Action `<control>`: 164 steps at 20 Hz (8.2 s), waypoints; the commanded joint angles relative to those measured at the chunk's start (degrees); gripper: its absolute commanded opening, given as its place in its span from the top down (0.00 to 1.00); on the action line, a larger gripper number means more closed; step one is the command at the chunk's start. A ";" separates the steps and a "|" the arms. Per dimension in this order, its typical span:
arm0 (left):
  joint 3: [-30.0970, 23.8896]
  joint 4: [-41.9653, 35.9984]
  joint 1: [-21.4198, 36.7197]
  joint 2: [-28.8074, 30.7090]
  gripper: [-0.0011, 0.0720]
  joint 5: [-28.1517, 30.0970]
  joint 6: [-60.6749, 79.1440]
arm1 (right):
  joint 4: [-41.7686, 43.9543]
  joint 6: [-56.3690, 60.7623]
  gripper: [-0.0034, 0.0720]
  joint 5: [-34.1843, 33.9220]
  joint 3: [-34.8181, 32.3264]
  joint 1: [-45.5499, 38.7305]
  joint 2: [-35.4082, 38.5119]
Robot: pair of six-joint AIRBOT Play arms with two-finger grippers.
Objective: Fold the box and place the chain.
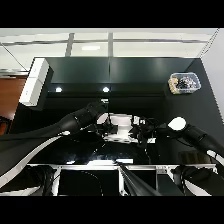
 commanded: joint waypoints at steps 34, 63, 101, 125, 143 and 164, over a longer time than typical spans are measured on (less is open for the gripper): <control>0.00 2.16 0.02 -0.02 0.95 -0.76 -2.36 | -3.78 73.05 0.94 16.06 -5.03 -26.88 -2.36; 0.00 2.21 0.02 -0.02 0.95 -0.74 -2.36 | -33.79 110.86 0.39 7.67 16.46 7.91 -5.05; 0.00 2.21 0.02 -0.02 0.95 -0.76 -1.99 | -52.13 135.93 0.93 18.14 26.40 20.02 -16.57; 0.00 2.34 0.04 -0.02 0.95 -0.76 -1.95 | -53.51 121.39 0.45 26.51 28.17 10.38 8.94; 0.00 4.17 0.04 -0.02 0.95 -0.76 -1.95 | -53.79 115.23 0.00 17.29 69.53 -39.60 -38.86; 0.00 4.81 0.04 -0.02 0.95 -1.18 -1.70 | -62.18 125.50 0.94 25.83 83.47 -40.96 -52.68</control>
